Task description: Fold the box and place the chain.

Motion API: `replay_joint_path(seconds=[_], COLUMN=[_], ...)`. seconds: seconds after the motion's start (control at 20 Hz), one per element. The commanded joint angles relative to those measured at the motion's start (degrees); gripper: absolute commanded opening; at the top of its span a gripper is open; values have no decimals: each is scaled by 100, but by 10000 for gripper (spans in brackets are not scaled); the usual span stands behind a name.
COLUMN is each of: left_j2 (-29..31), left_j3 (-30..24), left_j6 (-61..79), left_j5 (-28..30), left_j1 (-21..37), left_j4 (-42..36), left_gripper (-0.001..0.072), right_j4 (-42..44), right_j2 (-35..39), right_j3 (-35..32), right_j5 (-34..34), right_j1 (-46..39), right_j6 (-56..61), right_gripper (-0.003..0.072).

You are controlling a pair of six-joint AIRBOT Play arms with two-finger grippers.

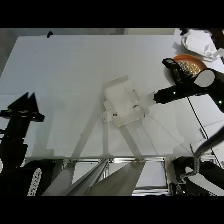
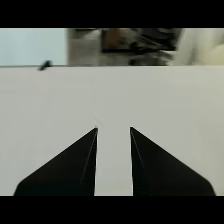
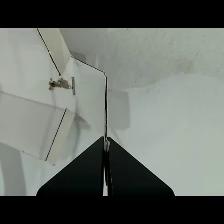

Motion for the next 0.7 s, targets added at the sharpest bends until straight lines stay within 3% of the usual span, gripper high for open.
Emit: replay_joint_path(seconds=[0.0,0.1,0.2,0.3,0.45,0.5,0.55,0.6,0.65], left_j2=[-232,-901,-2028,-3497,-5875,-6583,-7281,-7838,-8323], left_j3=[63,334,905,1692,3051,3501,3965,4339,4680], left_j6=[-629,-1563,-1978,-2050,-2028,-2055,-2098,-2116,-2238], left_j5=[-1154,-1491,-2245,-3101,-4507,-5001,-5427,-5681,-5731], left_j1=[-4,-2,-4,-4,-11,-44,-125,-243,-422], left_j4=[-55,289,903,1091,1091,1093,1110,1106,1115], left_gripper=[213,213,242,351,361,421,436,461,543], right_j4=[4,4,2,0,-7,-7,-7,-4,-4], right_j2=[2,2,2,2,2,2,2,2,2], right_j3=[-2,-2,-2,-2,-2,-2,-2,-2,-2], right_j5=[48,50,48,46,-7,-37,-79,-122,-149], right_j1=[7,7,7,7,7,7,7,7,7], right_j6=[76,76,74,74,44,-2,-20,-42,-44], right_gripper=[10,11,11,11,11,11,11,11,11])
